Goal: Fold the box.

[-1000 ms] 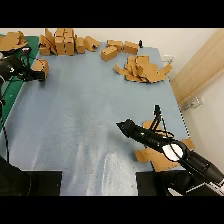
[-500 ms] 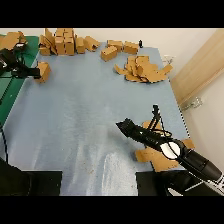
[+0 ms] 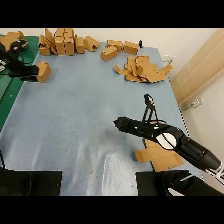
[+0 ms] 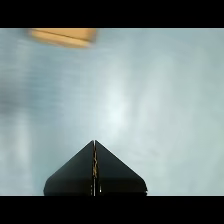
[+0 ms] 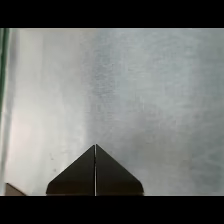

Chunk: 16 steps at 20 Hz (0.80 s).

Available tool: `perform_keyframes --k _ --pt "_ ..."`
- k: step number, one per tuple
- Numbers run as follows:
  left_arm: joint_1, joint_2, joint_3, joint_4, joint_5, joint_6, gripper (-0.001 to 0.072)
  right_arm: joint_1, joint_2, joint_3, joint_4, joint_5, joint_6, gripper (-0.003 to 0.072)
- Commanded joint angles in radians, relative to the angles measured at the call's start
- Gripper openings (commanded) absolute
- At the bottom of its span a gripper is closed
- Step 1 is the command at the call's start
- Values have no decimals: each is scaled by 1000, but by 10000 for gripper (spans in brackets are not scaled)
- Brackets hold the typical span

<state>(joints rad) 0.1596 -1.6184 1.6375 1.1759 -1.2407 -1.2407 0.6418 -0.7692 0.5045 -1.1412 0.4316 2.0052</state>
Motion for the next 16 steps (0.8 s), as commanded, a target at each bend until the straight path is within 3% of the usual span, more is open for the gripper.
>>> perform_keyframes --k 1,5,8,11,16 --pt "-150 129 -135 -89 -31 35 9 -1 -131 153 -219 152 -1 0" --pt "-385 340 -426 -87 123 37 9 0 -276 305 -269 238 -62 0" --pt "-510 450 -615 -87 238 35 9 0 -310 326 -280 269 -64 0" --pt "-610 463 -677 -103 262 17 9 0 -323 327 -286 265 -109 0" --pt "-759 463 -685 -95 306 -35 10 2 -357 327 -283 269 -129 1"
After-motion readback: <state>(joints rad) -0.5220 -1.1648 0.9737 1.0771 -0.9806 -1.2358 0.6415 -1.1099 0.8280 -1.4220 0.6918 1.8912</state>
